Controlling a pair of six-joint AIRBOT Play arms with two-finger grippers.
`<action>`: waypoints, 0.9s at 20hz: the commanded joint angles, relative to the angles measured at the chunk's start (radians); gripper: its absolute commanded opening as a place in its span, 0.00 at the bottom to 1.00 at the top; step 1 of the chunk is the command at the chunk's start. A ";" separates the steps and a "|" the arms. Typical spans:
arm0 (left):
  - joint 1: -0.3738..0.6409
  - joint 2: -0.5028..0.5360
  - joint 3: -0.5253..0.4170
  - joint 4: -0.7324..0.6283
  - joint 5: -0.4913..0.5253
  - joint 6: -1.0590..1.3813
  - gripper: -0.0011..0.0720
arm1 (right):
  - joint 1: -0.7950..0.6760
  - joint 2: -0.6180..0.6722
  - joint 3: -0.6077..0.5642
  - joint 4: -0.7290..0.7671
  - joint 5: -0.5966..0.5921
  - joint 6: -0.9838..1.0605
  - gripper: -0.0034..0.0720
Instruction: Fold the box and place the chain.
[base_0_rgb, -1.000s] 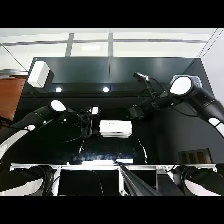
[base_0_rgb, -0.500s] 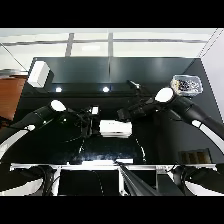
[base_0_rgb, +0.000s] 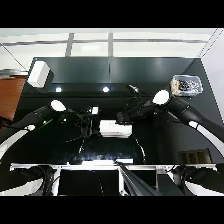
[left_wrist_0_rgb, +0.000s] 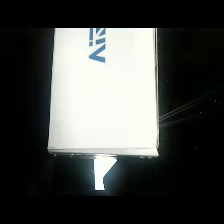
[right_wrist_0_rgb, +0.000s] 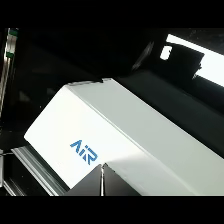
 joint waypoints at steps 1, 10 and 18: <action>0.000 0.000 0.000 0.000 0.000 0.000 0.61 | 0.001 0.000 -0.012 -0.008 -0.002 0.005 0.08; 0.000 0.000 0.000 0.000 0.000 0.000 0.61 | 0.036 -0.001 -0.013 -0.043 -0.025 0.019 0.08; 0.000 0.000 0.000 0.000 0.000 0.000 0.61 | 0.010 0.046 -0.012 -0.046 -0.016 0.014 0.08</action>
